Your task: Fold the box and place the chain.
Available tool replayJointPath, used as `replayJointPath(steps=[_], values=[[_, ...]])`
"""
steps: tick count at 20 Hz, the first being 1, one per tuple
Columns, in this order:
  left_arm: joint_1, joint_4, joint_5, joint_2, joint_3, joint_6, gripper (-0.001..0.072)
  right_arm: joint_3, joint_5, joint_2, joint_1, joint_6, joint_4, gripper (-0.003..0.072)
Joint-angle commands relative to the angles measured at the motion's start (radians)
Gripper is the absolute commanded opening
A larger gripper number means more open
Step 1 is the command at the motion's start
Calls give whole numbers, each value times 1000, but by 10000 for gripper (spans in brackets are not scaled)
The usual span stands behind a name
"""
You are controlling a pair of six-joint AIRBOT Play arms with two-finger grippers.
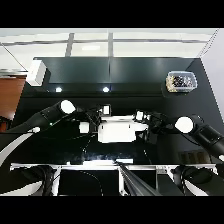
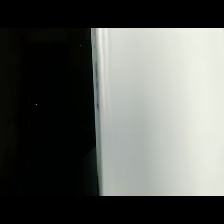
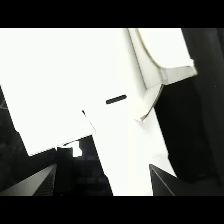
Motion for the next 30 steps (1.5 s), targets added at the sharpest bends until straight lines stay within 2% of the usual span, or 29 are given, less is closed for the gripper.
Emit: replayJointPath(steps=[1,9,13,16,18,21,24,30], values=[[-3,-2,11,-2,-5,3,26,-3,13,-15,16,-2,-2,659],[-3,-4,4,-7,-5,2,28,-3,54,-49,16,-63,7,659],[-3,-5,4,-7,-5,3,28,-3,42,-93,16,-230,141,659],[-3,-5,3,-7,-4,3,28,-3,-8,-124,45,-268,157,659],[-3,-5,3,-7,-4,3,28,-3,-26,-146,87,-273,157,659],[-3,-5,3,-7,-4,2,28,-3,-117,-160,151,-273,157,659],[-3,-5,3,-7,-4,2,28,-3,-170,-161,163,-262,157,659],[-3,-5,0,-7,-5,2,29,21,-112,-93,109,-130,104,659]])
